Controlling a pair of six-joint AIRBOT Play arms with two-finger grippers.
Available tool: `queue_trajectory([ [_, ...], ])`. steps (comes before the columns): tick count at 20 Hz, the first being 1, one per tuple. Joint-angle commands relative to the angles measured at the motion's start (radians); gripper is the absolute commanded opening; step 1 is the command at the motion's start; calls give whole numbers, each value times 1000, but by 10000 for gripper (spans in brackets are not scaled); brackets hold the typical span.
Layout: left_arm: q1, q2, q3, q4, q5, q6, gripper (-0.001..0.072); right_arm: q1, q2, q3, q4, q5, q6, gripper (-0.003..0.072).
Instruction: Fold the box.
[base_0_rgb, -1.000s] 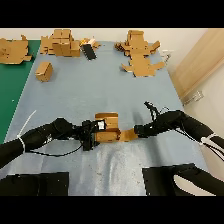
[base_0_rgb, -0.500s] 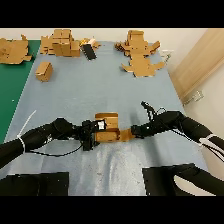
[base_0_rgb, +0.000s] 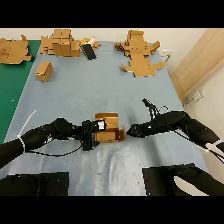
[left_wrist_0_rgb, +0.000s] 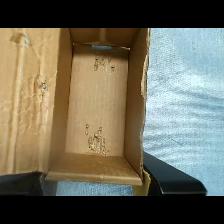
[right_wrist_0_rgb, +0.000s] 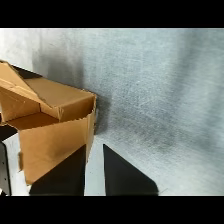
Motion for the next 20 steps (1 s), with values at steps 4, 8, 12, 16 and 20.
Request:
queue_trajectory([
  [4,0,0,1,0,0,0,597,1,14,1,43,2,-2,371],
  [8,0,0,1,0,0,0,597,85,-11,1,41,74,-1,401],
  [12,0,0,1,0,0,0,597,204,-76,59,-87,122,91,398],
  [16,0,0,1,1,1,0,597,312,-116,154,-327,117,352,399],
  [20,0,0,1,0,0,0,597,409,-154,230,-496,68,591,399],
])
